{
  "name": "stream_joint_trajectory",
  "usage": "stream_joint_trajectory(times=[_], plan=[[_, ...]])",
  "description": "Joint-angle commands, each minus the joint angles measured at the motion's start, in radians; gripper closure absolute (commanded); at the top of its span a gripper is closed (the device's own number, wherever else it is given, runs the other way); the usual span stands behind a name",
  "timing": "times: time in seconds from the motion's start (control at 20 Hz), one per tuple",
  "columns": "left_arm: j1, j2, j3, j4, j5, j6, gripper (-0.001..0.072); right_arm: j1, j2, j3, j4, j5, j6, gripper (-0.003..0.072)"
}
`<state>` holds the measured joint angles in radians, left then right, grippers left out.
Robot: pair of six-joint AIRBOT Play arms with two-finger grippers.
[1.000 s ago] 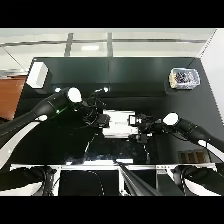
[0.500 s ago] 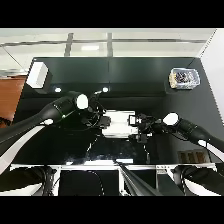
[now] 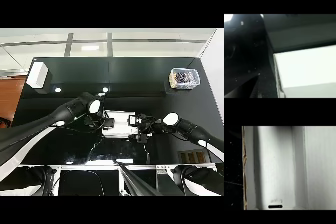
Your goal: Fold the box and place the chain.
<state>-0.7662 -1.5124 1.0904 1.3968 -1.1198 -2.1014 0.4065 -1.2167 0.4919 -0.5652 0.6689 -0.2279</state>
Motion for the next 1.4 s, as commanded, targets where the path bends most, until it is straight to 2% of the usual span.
stream_joint_trajectory(times=[0.0, 0.15, 0.3, 0.35, 0.4, 0.5, 0.55, 0.75, 0.8, 0.85, 0.95, 1.0, 1.15, 1.25, 1.35], plan=[[-0.042, -0.007, 0.012, 0.098, -0.017, -0.142, 0.0327, 0.001, 0.000, 0.000, 0.000, 0.000, 0.000, 0.0529], [-0.079, -0.018, 0.033, 0.128, -0.018, -0.174, 0.0328, 0.001, 0.000, 0.000, 0.000, 0.000, 0.000, 0.0529], [-0.092, -0.042, 0.042, 0.104, -0.017, -0.175, 0.0339, 0.001, 0.000, 0.000, 0.000, 0.000, 0.000, 0.0529], [-0.097, -0.047, 0.043, 0.106, -0.014, -0.175, 0.0424, 0.001, 0.000, 0.000, 0.000, 0.000, 0.000, 0.0529], [-0.101, -0.048, 0.043, 0.107, -0.009, -0.174, 0.0454, 0.001, 0.000, 0.000, 0.000, 0.000, 0.000, 0.0529], [-0.102, -0.048, 0.045, 0.107, -0.005, -0.174, 0.0629, 0.001, 0.000, 0.000, 0.000, 0.000, 0.000, 0.0529], [-0.102, -0.048, 0.047, 0.107, -0.005, -0.174, 0.0671, 0.001, 0.000, 0.000, 0.000, 0.000, 0.000, 0.0529], [-0.102, -0.048, 0.049, 0.105, -0.007, -0.174, 0.0686, 0.001, 0.000, 0.000, 0.000, 0.000, 0.000, 0.0529], [-0.102, -0.048, 0.053, 0.105, -0.010, -0.174, 0.0684, 0.001, 0.000, 0.000, 0.000, 0.000, 0.000, 0.0529], [-0.102, -0.048, 0.060, 0.106, -0.017, -0.173, 0.0633, 0.001, 0.000, 0.000, 0.000, 0.000, 0.000, 0.0529], [-0.098, -0.048, 0.081, 0.106, -0.027, -0.172, 0.0357, 0.001, 0.000, 0.000, 0.000, 0.000, 0.000, 0.0529], [-0.097, -0.048, 0.090, 0.109, -0.039, -0.172, 0.0312, 0.001, 0.000, 0.000, 0.000, 0.000, 0.000, 0.0528], [-0.090, -0.048, 0.092, 0.111, -0.042, -0.173, 0.0319, 0.001, 0.000, 0.000, 0.000, 0.000, 0.000, 0.0529], [-0.087, -0.048, 0.092, 0.110, -0.042, -0.177, 0.0686, 0.001, 0.000, 0.000, 0.000, 0.001, 0.000, 0.0529], [-0.087, -0.048, 0.092, 0.110, -0.040, -0.177, 0.0687, 0.001, 0.000, 0.000, -0.001, 0.001, -0.001, 0.0528]])
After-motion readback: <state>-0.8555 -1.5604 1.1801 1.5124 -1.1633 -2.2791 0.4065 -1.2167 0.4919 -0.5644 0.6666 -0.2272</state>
